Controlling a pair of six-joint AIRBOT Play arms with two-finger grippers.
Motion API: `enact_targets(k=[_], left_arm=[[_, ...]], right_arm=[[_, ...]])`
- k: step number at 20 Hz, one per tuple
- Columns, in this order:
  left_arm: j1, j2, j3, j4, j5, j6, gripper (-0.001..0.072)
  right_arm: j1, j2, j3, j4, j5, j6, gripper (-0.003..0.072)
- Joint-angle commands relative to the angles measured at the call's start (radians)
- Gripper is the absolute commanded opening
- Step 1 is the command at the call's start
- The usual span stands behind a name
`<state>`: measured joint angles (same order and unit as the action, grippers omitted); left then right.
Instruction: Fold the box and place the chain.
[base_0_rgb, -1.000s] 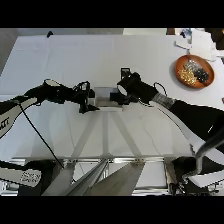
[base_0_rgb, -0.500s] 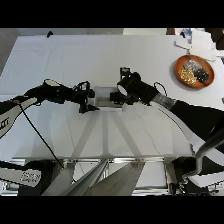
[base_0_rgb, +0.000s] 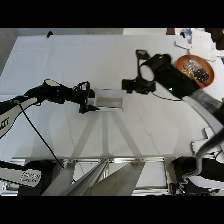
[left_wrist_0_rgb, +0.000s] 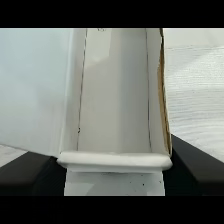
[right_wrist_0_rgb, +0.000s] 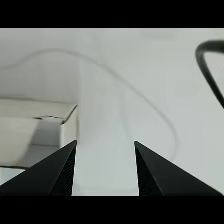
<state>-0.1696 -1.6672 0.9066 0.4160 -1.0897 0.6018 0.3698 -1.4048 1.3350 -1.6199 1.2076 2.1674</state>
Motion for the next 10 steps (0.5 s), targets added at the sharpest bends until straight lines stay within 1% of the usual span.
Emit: enact_targets(k=[1,4,7,10], left_arm=[[0.000,0.000,0.001,0.000,0.001,0.000,0.0395],[0.000,0.000,0.001,0.000,0.001,0.000,0.0395],[0.000,0.000,0.001,0.000,0.001,0.000,0.0395],[0.000,0.000,0.001,0.000,0.001,0.000,0.0395]], right_arm=[[-0.124,0.102,0.000,-0.060,0.043,-0.222,0.0409],[-0.255,0.113,0.000,-0.136,0.022,-0.336,0.0409],[-0.431,0.105,0.000,-0.134,-0.091,-0.355,0.0410],[-0.596,0.071,0.000,-0.133,-0.162,-0.466,0.0412]])
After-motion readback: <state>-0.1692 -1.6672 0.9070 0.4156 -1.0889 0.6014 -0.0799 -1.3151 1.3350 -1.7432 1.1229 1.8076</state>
